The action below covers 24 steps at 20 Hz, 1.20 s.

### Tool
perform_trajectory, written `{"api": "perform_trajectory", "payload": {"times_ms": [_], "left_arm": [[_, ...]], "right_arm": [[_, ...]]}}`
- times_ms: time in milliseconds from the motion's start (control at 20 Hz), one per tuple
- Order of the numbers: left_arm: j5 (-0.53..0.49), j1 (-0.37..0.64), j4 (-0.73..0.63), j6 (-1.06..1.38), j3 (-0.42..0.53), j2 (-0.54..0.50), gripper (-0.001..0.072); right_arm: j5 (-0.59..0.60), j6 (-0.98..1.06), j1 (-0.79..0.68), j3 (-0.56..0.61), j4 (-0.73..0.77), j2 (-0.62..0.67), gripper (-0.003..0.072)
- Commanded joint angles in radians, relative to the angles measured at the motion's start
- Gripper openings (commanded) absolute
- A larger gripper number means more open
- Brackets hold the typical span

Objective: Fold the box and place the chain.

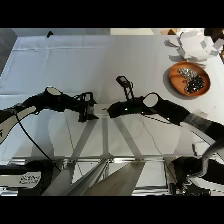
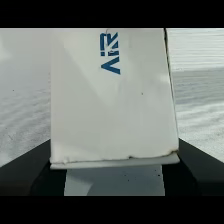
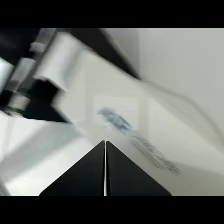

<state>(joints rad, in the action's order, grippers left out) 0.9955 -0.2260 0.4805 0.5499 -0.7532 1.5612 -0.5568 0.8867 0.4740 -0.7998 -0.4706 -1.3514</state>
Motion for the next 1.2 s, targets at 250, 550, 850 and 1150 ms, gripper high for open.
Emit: {"api": "perform_trajectory", "payload": {"times_ms": [250, 550, 850, 1150], "left_arm": [[0.003, 0.0, 0.003, 0.003, 0.0, 0.0, 0.0329], [0.003, 0.0, 0.003, 0.003, 0.0, 0.0, 0.0329], [0.003, 0.0, 0.003, 0.003, 0.0, 0.0, 0.0329], [0.003, 0.0, 0.003, 0.003, 0.0, 0.0, 0.0329]], "right_arm": [[0.121, -0.026, 0.077, -0.001, 0.013, -0.05, 0.0006], [0.099, -0.024, 0.077, -0.001, 0.008, -0.098, 0.0007], [0.153, -0.03, 0.03, -0.005, -0.088, 0.104, 0.0008], [0.053, 0.009, -0.215, -0.005, -0.409, 0.406, 0.0009]]}}
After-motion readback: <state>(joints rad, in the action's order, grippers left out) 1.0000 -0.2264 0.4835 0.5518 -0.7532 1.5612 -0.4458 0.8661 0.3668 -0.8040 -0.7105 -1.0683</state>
